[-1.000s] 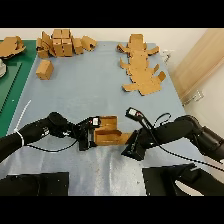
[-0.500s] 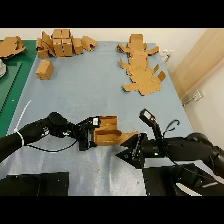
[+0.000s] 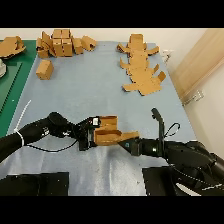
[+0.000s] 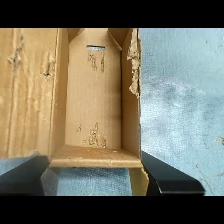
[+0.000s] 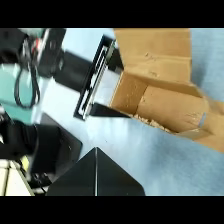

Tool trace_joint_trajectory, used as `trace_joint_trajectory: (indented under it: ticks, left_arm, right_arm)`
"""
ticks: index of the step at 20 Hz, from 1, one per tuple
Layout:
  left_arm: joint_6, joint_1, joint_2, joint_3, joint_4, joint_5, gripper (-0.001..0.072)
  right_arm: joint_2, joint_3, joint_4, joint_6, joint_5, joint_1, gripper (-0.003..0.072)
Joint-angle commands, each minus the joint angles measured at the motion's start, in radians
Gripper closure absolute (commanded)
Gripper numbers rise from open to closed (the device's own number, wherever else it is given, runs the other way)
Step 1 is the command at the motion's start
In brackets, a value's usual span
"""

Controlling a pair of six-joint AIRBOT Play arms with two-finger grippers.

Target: Fold the box.

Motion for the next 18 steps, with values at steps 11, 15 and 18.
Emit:
trace_joint_trajectory:
  ticks: [11,15,18]
  left_arm:
    - [0.000,0.000,0.001,0.001,0.000,0.000,0.0232]
    - [0.000,0.000,0.001,0.001,0.000,0.000,0.0232]
    - [0.000,0.000,0.001,0.001,0.000,0.000,0.0232]
  right_arm:
    - [-0.163,0.170,0.238,-0.679,-0.260,-0.178,0.0687]
    - [-0.235,0.138,0.242,-0.842,-0.157,-0.127,0.0684]
    - [-0.272,0.131,0.183,-0.893,-0.060,-0.127,0.0681]
